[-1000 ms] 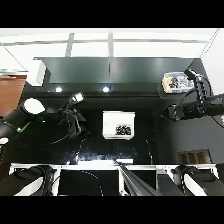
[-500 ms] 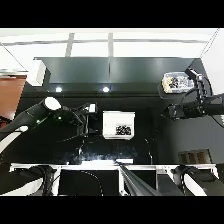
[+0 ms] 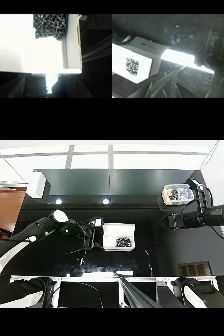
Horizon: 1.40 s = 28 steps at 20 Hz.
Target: Fold the box and place the chain.
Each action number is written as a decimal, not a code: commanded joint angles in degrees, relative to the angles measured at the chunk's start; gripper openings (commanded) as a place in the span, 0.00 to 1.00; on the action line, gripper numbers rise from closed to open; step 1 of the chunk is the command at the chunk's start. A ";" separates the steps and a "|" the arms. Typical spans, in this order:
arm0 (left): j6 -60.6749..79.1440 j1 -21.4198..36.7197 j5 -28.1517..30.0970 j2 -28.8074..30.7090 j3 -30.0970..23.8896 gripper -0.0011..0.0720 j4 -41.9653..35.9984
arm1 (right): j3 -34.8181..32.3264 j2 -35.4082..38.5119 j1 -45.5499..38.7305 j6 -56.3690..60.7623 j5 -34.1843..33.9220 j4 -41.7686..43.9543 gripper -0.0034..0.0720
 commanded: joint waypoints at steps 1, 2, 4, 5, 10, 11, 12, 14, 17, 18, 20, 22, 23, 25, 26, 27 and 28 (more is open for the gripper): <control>0.26 -0.37 0.26 -0.59 -0.04 0.98 -0.35 | 0.04 0.00 0.00 -0.11 -0.81 0.04 0.52; 0.28 -0.39 0.24 -0.76 -0.04 0.98 -0.35 | 0.02 0.00 0.00 -0.11 -0.81 0.04 0.52; 0.26 -0.39 0.17 -1.38 -0.04 0.98 -0.39 | 0.02 0.00 0.00 -0.09 -0.81 0.04 0.52; 0.26 -0.39 0.13 -1.70 -0.04 0.98 -0.42 | 0.02 0.00 0.00 -0.09 -0.81 0.04 0.52; 0.00 -0.70 -0.11 -1.92 -0.04 0.98 -0.48 | 0.02 -0.02 0.00 -0.09 -0.85 0.04 0.52; -0.02 -1.07 -0.35 -1.92 -0.04 0.98 -0.68 | 0.02 -0.02 0.00 -0.09 -0.87 0.04 0.52; -0.07 -1.60 -0.39 -1.92 -0.04 0.98 -0.66 | 0.02 -0.02 0.00 -0.09 -0.87 0.04 0.52; -0.76 -2.54 0.44 -1.92 -0.04 0.98 -0.90 | 0.04 -0.02 0.00 -0.07 -0.94 0.04 0.52; -0.98 -2.91 0.68 -2.67 -0.04 0.98 -3.91 | 0.02 -0.02 0.00 -0.07 -1.05 0.04 0.52; -0.76 -3.10 1.29 -2.69 -0.04 0.98 -4.83 | 0.02 -0.04 0.00 -0.07 -1.22 0.04 0.52; -0.85 -3.26 3.50 -2.69 -0.04 0.89 -5.22 | 0.02 -0.07 0.00 -0.07 -2.01 0.04 0.52; -0.72 -3.26 3.78 -2.69 -0.04 0.61 -4.87 | 0.02 -0.22 0.00 -0.07 -3.41 0.09 0.52; -0.68 -3.28 3.78 -2.69 -0.04 0.61 -4.87 | -0.26 -0.50 0.00 0.00 -4.72 0.39 0.52; -0.63 -3.26 3.78 -2.69 -0.04 0.61 -4.87 | -1.53 -1.84 0.68 1.03 -9.18 2.91 0.52; -0.66 -3.26 3.85 -2.69 -0.04 0.61 -4.87 | -1.57 -3.26 1.95 1.09 -12.09 3.76 0.65; -0.66 -3.26 3.93 -2.69 -0.04 0.61 -4.87 | -1.49 -5.16 3.48 0.81 -15.69 5.40 0.92; -0.63 -3.26 4.00 -2.69 -0.04 0.61 -4.90 | -0.98 -7.41 5.05 -0.83 -18.93 7.50 0.93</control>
